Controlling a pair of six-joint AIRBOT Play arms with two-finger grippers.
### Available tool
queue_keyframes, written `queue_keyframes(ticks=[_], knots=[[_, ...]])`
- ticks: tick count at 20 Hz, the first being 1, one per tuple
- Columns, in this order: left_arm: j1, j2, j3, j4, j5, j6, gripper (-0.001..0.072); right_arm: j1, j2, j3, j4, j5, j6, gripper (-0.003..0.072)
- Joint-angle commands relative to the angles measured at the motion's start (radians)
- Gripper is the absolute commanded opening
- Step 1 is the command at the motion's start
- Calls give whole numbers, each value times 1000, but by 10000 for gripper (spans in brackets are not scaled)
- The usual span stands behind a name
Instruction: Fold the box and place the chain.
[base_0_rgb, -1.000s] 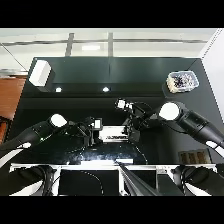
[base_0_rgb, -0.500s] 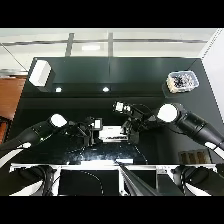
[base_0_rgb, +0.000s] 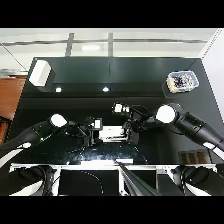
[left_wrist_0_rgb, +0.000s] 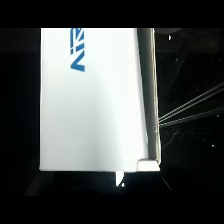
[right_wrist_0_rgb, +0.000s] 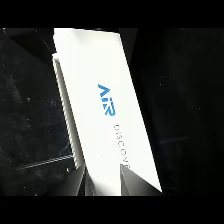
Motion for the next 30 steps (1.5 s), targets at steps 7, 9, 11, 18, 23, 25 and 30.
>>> queue_keyframes(ticks=[7,9,11,18,23,25,30], knots=[[0,-1,1,0,0,0,358,35,-20,-3,-11,-24,3,225],[0,-1,1,0,0,0,358,36,-21,-3,-11,-25,3,225],[0,-1,1,1,0,0,358,36,-21,-3,-11,-24,3,235],[0,-1,1,1,0,0,359,36,-21,-3,-15,-24,3,266],[0,-1,1,1,0,0,358,36,-21,-3,-14,-15,19,265],[-1,-1,1,1,0,0,358,36,-21,-2,-14,2,19,265],[-1,-1,1,1,0,0,358,36,-11,-2,-14,2,37,265]])
